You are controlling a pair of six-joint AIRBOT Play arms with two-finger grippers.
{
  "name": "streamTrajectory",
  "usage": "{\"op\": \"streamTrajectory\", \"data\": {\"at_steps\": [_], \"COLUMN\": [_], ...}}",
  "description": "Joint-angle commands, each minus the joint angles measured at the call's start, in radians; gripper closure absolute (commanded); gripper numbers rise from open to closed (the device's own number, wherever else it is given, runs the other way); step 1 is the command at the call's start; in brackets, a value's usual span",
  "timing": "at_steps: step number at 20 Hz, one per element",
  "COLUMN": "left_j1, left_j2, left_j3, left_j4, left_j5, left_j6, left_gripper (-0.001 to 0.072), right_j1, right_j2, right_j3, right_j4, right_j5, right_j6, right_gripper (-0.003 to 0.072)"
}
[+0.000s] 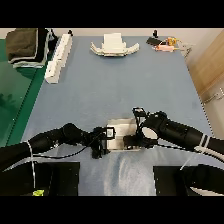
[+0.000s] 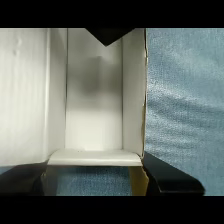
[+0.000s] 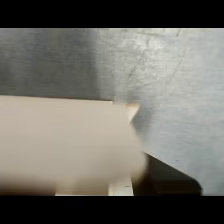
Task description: Fold the box.
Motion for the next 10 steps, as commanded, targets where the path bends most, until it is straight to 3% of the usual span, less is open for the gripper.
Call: {"op": "streamTrajectory", "data": {"at_steps": [1,4,6,7,10], "left_j1": [0.0,0.0,0.0,0.0,0.0], "left_j2": [0.0,0.0,0.0,0.0,0.0], "left_j3": [0.0,0.0,0.0,0.0,0.0], "left_j4": [0.0,0.0,0.0,0.0,0.0], "left_j5": [0.0,0.0,0.0,0.0,0.0], "left_j6": [0.0,0.0,0.0,0.0,0.0], "left_gripper": [0.0239,0.0239,0.0239,0.0239,0.0239], "right_j1": [-0.022,-0.087,-0.159,-0.209,-0.374], "right_j2": [0.1,0.237,0.303,0.318,0.275], "right_j3": [0.01,0.038,0.043,0.043,0.043], "right_j4": [-0.003,-0.063,-0.097,-0.101,-0.047], "right_j5": [0.014,0.07,0.115,0.134,0.144], "right_j6": [0.001,0.001,-0.023,-0.072,-0.275], "right_gripper": [0.008,0.0129,0.042,0.0529,0.0682]}}
